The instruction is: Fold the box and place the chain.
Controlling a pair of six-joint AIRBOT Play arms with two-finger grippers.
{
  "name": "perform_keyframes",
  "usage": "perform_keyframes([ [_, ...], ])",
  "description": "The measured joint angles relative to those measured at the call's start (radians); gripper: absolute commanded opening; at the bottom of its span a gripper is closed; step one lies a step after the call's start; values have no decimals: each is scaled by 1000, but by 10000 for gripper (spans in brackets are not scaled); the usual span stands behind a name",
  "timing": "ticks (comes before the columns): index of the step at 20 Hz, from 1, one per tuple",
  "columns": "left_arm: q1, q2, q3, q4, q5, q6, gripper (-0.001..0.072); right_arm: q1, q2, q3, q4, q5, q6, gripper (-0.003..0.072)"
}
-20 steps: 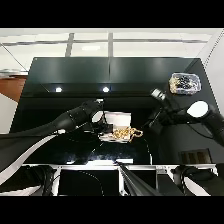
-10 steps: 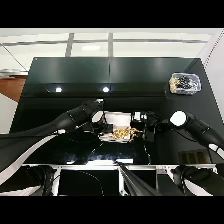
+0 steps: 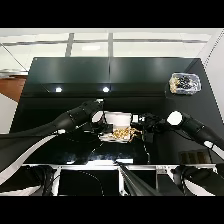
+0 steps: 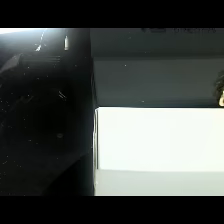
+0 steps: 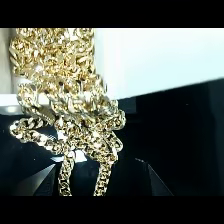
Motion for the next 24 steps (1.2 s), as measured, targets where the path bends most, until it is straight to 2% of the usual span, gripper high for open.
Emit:
perform_keyframes([
  [17,0,0,0,-3,-1,0,32,53,-15,0,41,-32,-29,694],
  [18,0,0,0,-3,-1,0,32,60,-16,0,42,-38,-29,661],
  [19,0,0,0,-3,-1,0,32,68,-18,0,42,-43,-28,523],
  [20,0,0,0,-3,-1,0,32,74,-20,0,42,-48,-28,451],
  [23,0,0,0,-3,-1,0,32,84,-26,0,43,-53,-14,127],
  [24,0,0,0,-3,-2,-1,32,86,-27,0,43,-54,-4,120],
])
